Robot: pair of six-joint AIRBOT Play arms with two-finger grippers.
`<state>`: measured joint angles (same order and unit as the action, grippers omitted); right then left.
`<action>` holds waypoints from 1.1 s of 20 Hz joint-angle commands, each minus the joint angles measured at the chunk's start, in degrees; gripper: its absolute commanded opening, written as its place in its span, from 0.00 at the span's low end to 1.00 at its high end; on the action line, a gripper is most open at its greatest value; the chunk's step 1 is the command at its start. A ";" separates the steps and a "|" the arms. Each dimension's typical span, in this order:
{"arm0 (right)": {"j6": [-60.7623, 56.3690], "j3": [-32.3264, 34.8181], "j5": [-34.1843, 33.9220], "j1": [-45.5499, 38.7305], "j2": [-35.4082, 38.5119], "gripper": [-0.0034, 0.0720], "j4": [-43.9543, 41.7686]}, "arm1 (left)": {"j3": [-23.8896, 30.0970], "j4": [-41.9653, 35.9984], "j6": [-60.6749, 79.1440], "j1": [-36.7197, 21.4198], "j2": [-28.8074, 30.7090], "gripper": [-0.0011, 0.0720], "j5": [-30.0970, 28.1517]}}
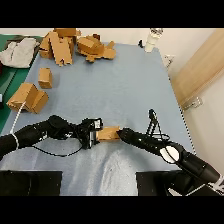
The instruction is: Fold the box.
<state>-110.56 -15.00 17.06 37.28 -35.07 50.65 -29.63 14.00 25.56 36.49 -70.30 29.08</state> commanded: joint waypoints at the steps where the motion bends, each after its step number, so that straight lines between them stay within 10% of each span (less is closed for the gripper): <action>1: 0.04 -1.75 -0.46 -0.55 3.50 0.04 0.66 | -0.02 -0.24 -0.07 -0.04 0.00 0.66 -0.07; 6: 0.02 -2.23 -6.80 -1.14 6.80 0.04 1.40 | -0.50 -0.26 -6.51 -0.07 0.57 0.66 -3.15; 12: 0.07 -2.25 -9.57 -7.85 13.70 0.04 1.60 | -4.00 -0.24 -31.23 -1.27 5.42 0.75 -21.84; 13: 0.04 -2.25 -9.49 -8.90 14.62 0.04 1.62 | -5.31 -0.24 -32.89 -2.73 5.35 0.94 -23.47; 22: 0.07 -2.23 -8.00 -10.54 15.47 0.04 2.71 | -16.81 -0.24 -35.82 -27.87 -2.03 0.94 -18.95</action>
<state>-110.50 -17.21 8.80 27.03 -19.79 53.04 -43.53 13.67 -7.44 15.33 -70.39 7.27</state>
